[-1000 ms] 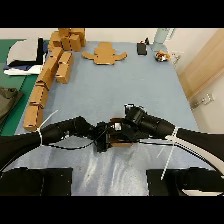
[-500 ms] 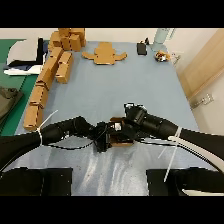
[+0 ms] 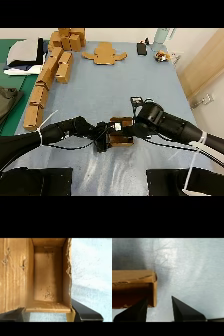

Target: Fold the box.

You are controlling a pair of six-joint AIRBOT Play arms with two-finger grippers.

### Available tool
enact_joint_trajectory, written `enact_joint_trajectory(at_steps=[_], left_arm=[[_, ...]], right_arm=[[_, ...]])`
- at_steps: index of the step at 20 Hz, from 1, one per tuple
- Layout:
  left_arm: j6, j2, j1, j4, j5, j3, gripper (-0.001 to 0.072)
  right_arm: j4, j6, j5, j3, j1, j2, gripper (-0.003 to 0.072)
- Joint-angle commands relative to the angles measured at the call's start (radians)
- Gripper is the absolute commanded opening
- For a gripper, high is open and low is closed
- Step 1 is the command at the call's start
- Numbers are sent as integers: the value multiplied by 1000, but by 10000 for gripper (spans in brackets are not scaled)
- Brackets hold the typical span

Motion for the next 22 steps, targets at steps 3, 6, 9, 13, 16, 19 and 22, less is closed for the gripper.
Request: enact_joint_trajectory(at_steps=[3, 6, 9, 13, 16, 19, 22], left_arm=[[0, 0, 0, 0, 0, 0, 472], [0, 0, 0, 0, 1, 0, 472], [0, 0, 0, 0, 0, 0, 472], [0, 0, 0, 0, 1, 0, 472], [0, 0, 0, 0, 2, 0, 472], [0, 0, 0, 0, 0, 0, 472], [0, 0, 0, 0, -2, 0, 472]], right_arm=[[-135, -91, -187, -7, -87, 53, 198], [-169, -285, -77, -42, -316, 39, 6], [296, -753, 219, -34, -667, -53, 6], [1062, -1209, 217, 29, -900, -288, 5], [1203, -1412, 70, 85, -857, -425, 3], [1218, -1576, -9, 84, -805, -430, 3], [1216, -1685, -75, 39, -756, -354, 3]])
